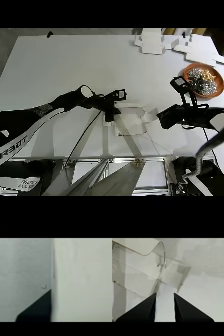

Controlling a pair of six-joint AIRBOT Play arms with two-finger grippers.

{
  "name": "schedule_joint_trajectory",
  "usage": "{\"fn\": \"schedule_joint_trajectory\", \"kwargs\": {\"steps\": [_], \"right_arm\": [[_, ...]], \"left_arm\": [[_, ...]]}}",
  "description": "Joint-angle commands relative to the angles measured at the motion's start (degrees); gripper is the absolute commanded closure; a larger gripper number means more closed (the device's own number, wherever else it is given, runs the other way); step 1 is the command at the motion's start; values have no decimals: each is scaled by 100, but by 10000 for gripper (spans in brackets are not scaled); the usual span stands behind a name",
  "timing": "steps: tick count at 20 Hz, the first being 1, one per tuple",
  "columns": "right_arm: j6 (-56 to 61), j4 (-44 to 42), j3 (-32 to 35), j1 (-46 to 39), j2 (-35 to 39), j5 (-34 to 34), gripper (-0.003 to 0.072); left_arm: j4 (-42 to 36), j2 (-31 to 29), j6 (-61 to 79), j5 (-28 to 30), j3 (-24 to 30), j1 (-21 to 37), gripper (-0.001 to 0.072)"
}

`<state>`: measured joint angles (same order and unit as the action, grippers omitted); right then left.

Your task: Fold the box and place the chain.

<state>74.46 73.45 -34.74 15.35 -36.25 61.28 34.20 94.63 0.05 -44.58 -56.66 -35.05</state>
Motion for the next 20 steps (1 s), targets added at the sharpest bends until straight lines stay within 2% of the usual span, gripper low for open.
{"fn": "schedule_joint_trajectory", "kwargs": {"steps": [1, 2, 6, 10, 13, 15, 17, 20], "right_arm": [[2, -15, -4, 4, -2, 0, 433], [2, -17, -4, 4, -2, 0, 433], [4, -17, -4, 4, -2, 0, 433], [2, -17, -4, 4, -2, 2, 433], [2, -17, -4, 4, -2, 0, 433], [2, -17, -4, 4, -2, 0, 433], [4, -17, -4, 4, -2, 0, 433], [4, -17, -4, 4, -2, 0, 433]], "left_arm": [[-2, -22, 0, -17, 0, 15, 434], [-2, -66, 4, -17, 0, 15, 362], [9, -201, 284, -20, 0, 15, 366], [15, -203, 293, -70, 0, 15, 404], [17, -203, 297, -116, 0, 15, 591], [17, -203, 297, -136, 0, 13, 674], [20, -203, 297, -173, 0, 13, 701], [116, -203, 297, -199, 0, 4, 702]]}}
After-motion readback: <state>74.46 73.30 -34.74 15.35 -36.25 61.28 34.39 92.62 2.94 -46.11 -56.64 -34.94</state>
